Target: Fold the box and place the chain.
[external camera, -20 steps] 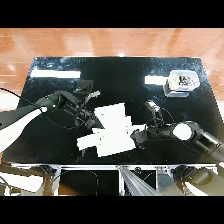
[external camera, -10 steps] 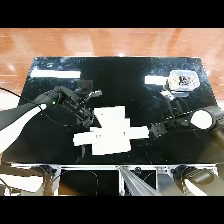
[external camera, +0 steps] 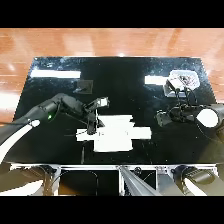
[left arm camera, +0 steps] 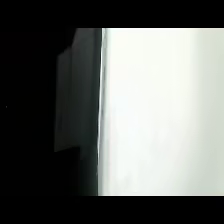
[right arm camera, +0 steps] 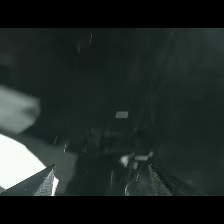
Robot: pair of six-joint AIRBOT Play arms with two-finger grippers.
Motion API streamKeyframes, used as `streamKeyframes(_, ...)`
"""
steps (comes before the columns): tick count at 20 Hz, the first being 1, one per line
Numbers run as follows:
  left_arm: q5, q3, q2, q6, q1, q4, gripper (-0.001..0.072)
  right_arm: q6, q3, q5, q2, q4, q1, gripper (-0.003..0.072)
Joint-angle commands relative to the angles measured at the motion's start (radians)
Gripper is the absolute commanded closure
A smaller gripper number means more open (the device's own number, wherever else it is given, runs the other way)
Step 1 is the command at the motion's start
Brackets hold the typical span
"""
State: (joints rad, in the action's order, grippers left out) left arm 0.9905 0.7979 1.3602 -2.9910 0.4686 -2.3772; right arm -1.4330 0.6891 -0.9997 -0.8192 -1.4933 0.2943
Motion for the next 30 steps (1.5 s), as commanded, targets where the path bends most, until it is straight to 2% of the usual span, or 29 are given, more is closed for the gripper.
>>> streamKeyframes(1,-0.215,-0.100,-0.060,-0.011,0.042,0.069,0.0692,0.001,0.001,0.116,0.001,-0.008,-0.001,-0.0027)
streamKeyframes(5,-0.324,-0.112,-0.054,-0.011,0.041,0.065,0.0689,0.000,0.000,0.122,0.000,-0.056,-0.002,-0.0027)
streamKeyframes(10,-0.336,-0.112,-0.054,0.012,0.042,0.061,0.0689,0.006,0.001,0.127,0.000,-0.049,-0.002,-0.0027)
streamKeyframes(15,-0.337,-0.112,-0.054,0.010,0.043,0.062,0.0689,0.361,-0.002,0.032,-0.002,-0.003,-0.002,-0.0027)
streamKeyframes(16,-0.337,-0.112,-0.054,0.010,0.043,0.062,0.0689,0.458,-0.011,0.032,-0.003,0.050,-0.002,-0.0027)
streamKeyframes(20,-0.298,-0.112,-0.054,-0.012,0.043,0.062,0.0689,0.910,-0.109,0.019,-0.028,0.411,0.008,-0.0027)
streamKeyframes(22,-0.260,-0.112,-0.054,-0.013,0.043,0.063,0.0690,1.082,-0.171,0.016,-0.047,0.446,0.056,-0.0027)
streamKeyframes(26,-0.235,-0.111,-0.053,-0.012,0.045,0.070,0.0690,1.217,-0.274,0.177,-0.078,0.453,0.200,-0.0026)
streamKeyframes(28,-0.225,-0.094,-0.045,-0.013,0.053,0.097,0.0691,1.229,-0.286,0.288,-0.078,0.452,0.260,-0.0026)
streamKeyframes(30,-0.203,-0.066,-0.032,-0.012,0.056,0.103,0.0691,1.243,-0.286,0.332,-0.078,0.448,0.288,-0.0026)
